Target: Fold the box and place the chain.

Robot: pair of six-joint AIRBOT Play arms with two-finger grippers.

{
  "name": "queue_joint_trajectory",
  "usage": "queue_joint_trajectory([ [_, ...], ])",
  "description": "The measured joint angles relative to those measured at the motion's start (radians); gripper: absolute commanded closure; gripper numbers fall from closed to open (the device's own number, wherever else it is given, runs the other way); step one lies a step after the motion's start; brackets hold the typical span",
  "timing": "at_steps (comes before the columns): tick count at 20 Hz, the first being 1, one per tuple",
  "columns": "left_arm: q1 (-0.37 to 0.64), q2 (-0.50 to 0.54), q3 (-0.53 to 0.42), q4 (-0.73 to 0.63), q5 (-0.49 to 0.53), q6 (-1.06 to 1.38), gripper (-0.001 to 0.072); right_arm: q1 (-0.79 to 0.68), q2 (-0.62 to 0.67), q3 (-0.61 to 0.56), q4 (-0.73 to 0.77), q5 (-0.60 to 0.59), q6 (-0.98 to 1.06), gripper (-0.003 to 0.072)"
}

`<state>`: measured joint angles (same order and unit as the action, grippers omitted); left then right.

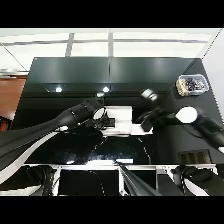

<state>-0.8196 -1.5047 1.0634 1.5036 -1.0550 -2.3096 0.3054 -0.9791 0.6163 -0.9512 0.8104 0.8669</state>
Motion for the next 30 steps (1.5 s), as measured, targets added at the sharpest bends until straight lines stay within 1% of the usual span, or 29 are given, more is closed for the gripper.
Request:
queue_joint_trajectory([
  [2,0.000,0.000,0.000,0.000,0.000,0.000,0.0682,-0.151,0.040,-0.007,-0.140,0.068,0.281,0.0677],
  [3,0.000,0.000,0.000,0.000,0.000,0.001,0.0682,-0.231,0.052,-0.024,-0.184,0.090,0.389,0.0686],
  [4,0.000,0.000,0.000,0.000,0.000,0.002,0.0682,-0.299,0.060,-0.046,-0.196,0.101,0.460,0.0686],
  [6,0.000,0.000,0.000,0.001,-0.004,0.003,0.0682,-0.418,0.052,-0.101,-0.138,0.144,0.522,0.0685],
  [8,0.000,0.000,0.000,0.001,-0.005,0.003,0.0682,-0.478,0.014,-0.145,-0.025,0.196,0.492,0.0685],
  [11,0.000,0.000,0.000,0.002,-0.009,0.002,0.0682,-0.500,-0.073,-0.178,0.140,0.242,0.403,0.0685],
  [14,0.000,0.000,0.000,0.002,-0.010,0.002,0.0682,-0.479,-0.153,-0.190,0.314,0.261,0.286,0.0683],
  [16,0.000,0.000,0.000,0.002,-0.011,0.002,0.0682,-0.450,-0.196,-0.192,0.392,0.266,0.236,0.0682],
  [19,0.000,0.000,0.000,0.002,-0.011,0.002,0.0682,-0.400,-0.228,-0.186,0.448,0.277,0.199,0.0676],
  [23,0.000,0.000,0.000,0.002,-0.011,0.002,0.0682,-0.348,-0.242,-0.172,0.477,0.289,0.169,0.0674],
  [24,0.000,0.000,0.000,0.002,-0.011,0.002,0.0682,-0.341,-0.244,-0.166,0.485,0.299,0.164,0.0645],
  [25,0.000,0.000,0.000,0.002,-0.011,0.002,0.0682,-0.336,-0.245,-0.158,0.498,0.314,0.161,0.0388],
  [26,0.000,0.000,0.000,0.002,-0.011,0.002,0.0682,-0.332,-0.246,-0.146,0.508,0.330,0.156,0.0079],
  [27,0.000,0.000,0.000,0.002,-0.011,0.002,0.0682,-0.329,-0.246,-0.134,0.510,0.345,0.154,0.0003],
  [30,0.000,0.000,0.000,0.002,-0.012,0.002,0.0682,-0.319,-0.247,-0.106,0.522,0.371,0.150,0.0007],
])
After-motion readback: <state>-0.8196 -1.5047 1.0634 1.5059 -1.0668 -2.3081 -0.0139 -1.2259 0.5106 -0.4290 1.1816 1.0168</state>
